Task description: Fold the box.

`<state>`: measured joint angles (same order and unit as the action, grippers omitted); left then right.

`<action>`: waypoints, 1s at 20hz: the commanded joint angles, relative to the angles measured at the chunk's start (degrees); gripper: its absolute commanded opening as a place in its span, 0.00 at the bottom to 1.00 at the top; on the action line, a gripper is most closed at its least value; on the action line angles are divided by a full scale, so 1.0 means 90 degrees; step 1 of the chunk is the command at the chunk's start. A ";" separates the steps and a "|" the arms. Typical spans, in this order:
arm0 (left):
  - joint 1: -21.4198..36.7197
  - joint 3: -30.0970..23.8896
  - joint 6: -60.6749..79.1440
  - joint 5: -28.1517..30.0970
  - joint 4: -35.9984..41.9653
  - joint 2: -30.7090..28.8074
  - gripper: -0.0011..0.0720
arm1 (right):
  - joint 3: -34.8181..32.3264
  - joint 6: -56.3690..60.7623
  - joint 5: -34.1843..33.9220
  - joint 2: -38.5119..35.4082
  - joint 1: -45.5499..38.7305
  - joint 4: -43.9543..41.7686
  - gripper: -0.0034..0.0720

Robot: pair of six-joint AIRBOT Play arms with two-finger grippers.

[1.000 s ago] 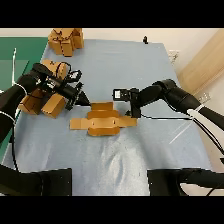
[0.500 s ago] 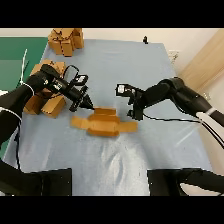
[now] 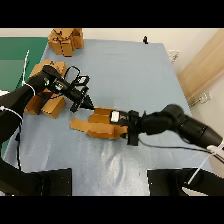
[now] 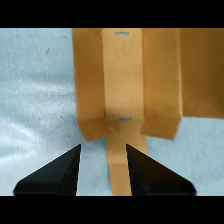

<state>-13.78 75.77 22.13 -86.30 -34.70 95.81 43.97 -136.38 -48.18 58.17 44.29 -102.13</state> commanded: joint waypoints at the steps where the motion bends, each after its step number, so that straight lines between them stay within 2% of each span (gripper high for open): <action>1: -0.0002 0.0005 -0.0114 0.0034 -0.0024 0.0005 0.03 | -0.0304 0.1564 0.0809 0.0221 0.0891 0.1066 0.78; 2: -0.0002 0.0005 -0.0114 0.0036 -0.0051 0.0005 0.03 | -0.0304 0.1977 0.0976 0.0325 0.0998 0.1435 0.84; 4: -0.0005 0.0005 -0.0131 0.0027 -0.0053 0.0005 0.03 | -0.0304 0.2305 0.1277 0.0478 0.1066 0.1846 0.84; 8: -0.0005 0.0005 -0.0129 0.0022 -0.0053 0.0005 0.03 | -0.0304 0.2446 0.1433 0.0736 0.1073 0.1877 0.84; 11: -0.0005 0.0005 -0.0131 0.0007 -0.0053 0.0005 0.03 | -0.0301 0.2497 0.1817 0.0831 0.1069 0.1885 0.84; 12: -0.0005 0.0005 -0.0131 -0.0032 -0.0053 0.0005 0.03 | -0.0304 0.2569 0.1809 0.0845 0.1066 0.2144 0.84; 15: -0.0007 0.0005 -0.0131 -0.0257 -0.0053 0.0005 0.03 | -0.0291 0.4027 0.1802 0.0843 0.1066 0.3682 0.84; 20: -0.0017 0.0002 -0.0136 -0.0321 -0.0053 0.0007 0.03 | -0.0291 0.4177 0.1804 0.0845 0.1061 0.4048 0.84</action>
